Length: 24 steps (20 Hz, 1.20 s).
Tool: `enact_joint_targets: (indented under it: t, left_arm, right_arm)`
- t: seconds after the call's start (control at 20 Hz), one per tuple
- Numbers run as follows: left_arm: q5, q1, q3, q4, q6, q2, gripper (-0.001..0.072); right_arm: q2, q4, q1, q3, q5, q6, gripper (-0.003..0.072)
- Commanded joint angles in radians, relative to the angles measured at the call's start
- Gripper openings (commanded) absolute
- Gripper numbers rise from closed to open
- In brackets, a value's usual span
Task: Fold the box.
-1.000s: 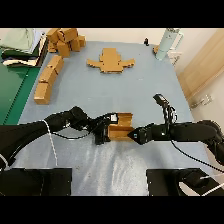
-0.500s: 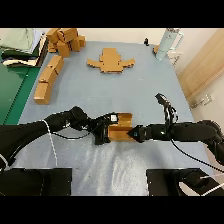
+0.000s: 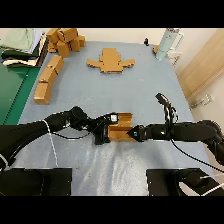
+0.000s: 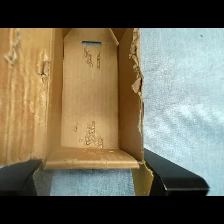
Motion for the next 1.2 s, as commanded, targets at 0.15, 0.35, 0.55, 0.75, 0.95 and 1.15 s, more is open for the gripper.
enact_joint_targets:
  t: [0.15, 0.35, 0.55, 0.75, 0.95, 1.15]
  left_arm:
    - [0.002, -0.006, 0.012, 0.002, -0.006, 0.0, 0.0703]
    - [-0.002, -0.006, 0.012, 0.031, -0.008, 0.0, 0.0468]
    - [-0.001, -0.006, 0.012, 0.031, -0.007, 0.0, 0.0469]
    - [-0.001, -0.006, 0.012, 0.03, -0.008, 0.0, 0.0469]
    - [-0.001, -0.006, 0.012, 0.03, -0.007, 0.0, 0.0469]
    - [0.0, -0.006, 0.012, 0.03, -0.007, 0.0, 0.0469]
  right_arm:
    - [0.001, 0.0, 0.001, 0.001, 0.0, 0.001, 0.072]
    - [-0.01, 0.0, 0.001, 0.001, 0.0, 0.001, 0.072]
    - [-0.043, 0.002, 0.001, 0.001, 0.0, 0.042, 0.0616]
    - [-0.104, 0.006, 0.001, 0.002, 0.08, 0.111, 0.0011]
    - [-0.309, 0.0, 0.001, 0.114, 0.137, -0.018, 0.0008]
    - [-0.54, -0.002, -0.001, 0.271, 0.168, -0.167, 0.0007]
